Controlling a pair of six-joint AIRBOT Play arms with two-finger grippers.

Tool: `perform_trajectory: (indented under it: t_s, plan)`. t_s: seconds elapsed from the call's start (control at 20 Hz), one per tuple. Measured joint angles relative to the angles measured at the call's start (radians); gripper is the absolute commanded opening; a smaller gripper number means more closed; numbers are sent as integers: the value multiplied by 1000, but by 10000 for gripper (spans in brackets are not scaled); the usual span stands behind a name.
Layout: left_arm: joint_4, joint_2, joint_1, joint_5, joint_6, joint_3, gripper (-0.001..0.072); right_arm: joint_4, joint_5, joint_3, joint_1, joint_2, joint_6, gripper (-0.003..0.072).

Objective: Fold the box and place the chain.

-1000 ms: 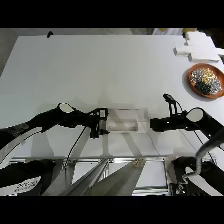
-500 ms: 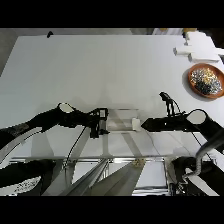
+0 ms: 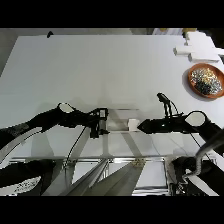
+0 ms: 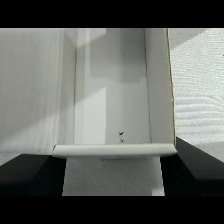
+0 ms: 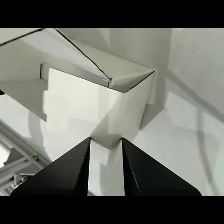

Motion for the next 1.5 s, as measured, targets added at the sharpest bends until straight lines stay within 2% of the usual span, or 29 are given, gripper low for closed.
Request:
perform_trajectory:
  t_s: [0.1, 0.2, 0.25, 0.45, 0.95, 1.5]
  plan:
    - [0, 0, 0, 0, 0, 0, 253, -7, -22, 6, 34, -11, 17, 232]
    - [0, 0, 0, 0, 0, 0, 253, -67, -42, 28, 68, -18, 72, 310]
    - [0, 0, 0, 0, 0, 0, 253, -111, -50, 41, 81, -21, 114, 324]
    - [0, 0, 0, 0, 0, 0, 253, -254, -74, 94, 130, -53, 282, 324]
    - [0, 0, 0, 0, 0, 0, 253, -467, -104, 227, 286, -178, 622, 323]
    - [0, 0, 0, 0, 0, 0, 253, -641, -24, 345, 426, -320, 941, 342]
